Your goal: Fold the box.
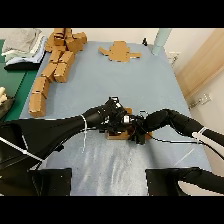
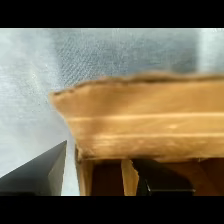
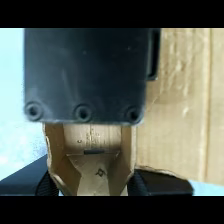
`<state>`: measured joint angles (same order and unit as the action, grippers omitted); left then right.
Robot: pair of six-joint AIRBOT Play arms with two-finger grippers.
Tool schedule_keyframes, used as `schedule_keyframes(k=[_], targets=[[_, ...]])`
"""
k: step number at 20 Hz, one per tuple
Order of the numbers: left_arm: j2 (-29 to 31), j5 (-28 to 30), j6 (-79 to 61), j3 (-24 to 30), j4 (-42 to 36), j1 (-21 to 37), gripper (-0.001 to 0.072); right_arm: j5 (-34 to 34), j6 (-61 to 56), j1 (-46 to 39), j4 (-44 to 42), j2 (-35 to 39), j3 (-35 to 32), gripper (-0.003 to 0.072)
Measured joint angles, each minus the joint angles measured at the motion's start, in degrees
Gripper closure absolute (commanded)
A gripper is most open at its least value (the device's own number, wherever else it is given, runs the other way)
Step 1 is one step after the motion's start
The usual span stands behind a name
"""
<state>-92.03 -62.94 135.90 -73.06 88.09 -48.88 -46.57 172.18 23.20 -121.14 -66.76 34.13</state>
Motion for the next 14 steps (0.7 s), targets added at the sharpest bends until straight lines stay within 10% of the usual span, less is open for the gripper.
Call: schedule_keyframes(k=[14], targets=[[1.51, -5.79, -9.20, -3.98, -17.77, 11.41, 0.0205, 0.00, -0.11, 0.00, -0.07, 0.00, -0.02, 0.0213]])
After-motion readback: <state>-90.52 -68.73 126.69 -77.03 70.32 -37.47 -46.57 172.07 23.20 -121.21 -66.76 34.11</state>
